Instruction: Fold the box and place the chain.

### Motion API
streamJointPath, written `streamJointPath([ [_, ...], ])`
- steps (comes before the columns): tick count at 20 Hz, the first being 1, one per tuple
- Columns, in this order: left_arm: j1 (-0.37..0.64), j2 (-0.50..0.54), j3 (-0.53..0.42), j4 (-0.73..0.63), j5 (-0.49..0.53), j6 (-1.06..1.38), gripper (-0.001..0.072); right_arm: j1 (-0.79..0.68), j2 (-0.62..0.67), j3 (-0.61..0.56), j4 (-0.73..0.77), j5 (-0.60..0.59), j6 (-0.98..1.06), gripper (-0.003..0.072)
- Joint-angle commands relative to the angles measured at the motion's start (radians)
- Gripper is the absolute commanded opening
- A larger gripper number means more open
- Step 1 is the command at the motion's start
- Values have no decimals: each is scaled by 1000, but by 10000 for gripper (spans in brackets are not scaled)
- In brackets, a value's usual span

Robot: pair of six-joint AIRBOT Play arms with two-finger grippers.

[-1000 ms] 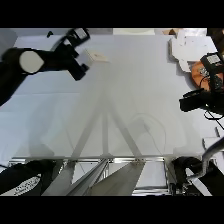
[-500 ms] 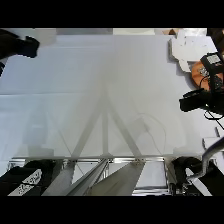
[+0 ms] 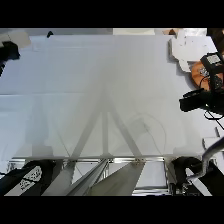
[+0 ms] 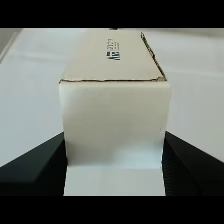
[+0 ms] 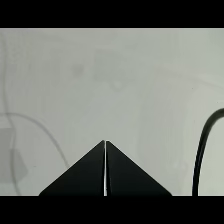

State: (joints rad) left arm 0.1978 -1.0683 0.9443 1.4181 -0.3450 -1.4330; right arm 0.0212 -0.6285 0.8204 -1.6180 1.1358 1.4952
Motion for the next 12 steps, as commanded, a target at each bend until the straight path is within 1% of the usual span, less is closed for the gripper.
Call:
streamJointPath([
  [1,-2,-66,-159,-11,116,23,7,0,1,0,0,0,0,18],
  [4,-48,-155,-232,-13,212,63,7,0,1,0,0,1,0,18],
  [7,-117,-207,-259,-32,285,60,7,0,1,0,0,1,0,18],
  [9,-151,-238,-265,-34,285,60,8,0,1,0,0,0,0,18],
  [12,-179,-258,-287,-39,224,33,5,0,1,0,0,0,0,18],
])
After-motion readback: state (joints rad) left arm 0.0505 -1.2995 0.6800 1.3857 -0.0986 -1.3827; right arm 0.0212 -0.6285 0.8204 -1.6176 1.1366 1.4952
